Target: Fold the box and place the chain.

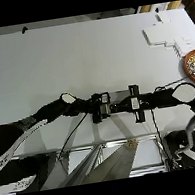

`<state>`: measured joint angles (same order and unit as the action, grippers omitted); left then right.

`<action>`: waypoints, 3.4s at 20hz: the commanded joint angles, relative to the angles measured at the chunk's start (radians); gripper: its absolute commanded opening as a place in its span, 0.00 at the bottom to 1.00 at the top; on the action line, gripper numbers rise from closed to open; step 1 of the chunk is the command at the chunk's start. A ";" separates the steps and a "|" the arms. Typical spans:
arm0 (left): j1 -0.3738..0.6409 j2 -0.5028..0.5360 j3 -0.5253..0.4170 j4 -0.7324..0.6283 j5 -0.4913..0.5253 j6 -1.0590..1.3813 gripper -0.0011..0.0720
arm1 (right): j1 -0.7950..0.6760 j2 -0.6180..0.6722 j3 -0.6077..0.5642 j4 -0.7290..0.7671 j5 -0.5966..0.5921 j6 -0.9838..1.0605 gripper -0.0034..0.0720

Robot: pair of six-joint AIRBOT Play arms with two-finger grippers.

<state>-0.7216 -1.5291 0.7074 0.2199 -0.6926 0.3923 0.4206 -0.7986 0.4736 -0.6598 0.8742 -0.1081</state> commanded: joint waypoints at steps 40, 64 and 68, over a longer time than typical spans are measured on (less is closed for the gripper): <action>0.001 0.001 0.000 0.000 0.000 0.000 0.30 | -0.386 -0.301 0.029 -0.639 -0.008 -0.007 0.23; 0.001 0.001 0.000 0.000 0.000 0.000 0.30 | -0.185 0.056 0.029 -0.034 0.177 0.003 0.07; 0.001 0.001 0.000 0.000 0.000 0.000 0.30 | -0.006 0.036 0.029 -0.035 -0.029 0.007 0.07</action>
<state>-0.7216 -1.5291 0.7074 0.2199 -0.6922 0.3927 0.3050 -0.7521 0.5014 -0.7147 0.9771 -0.1043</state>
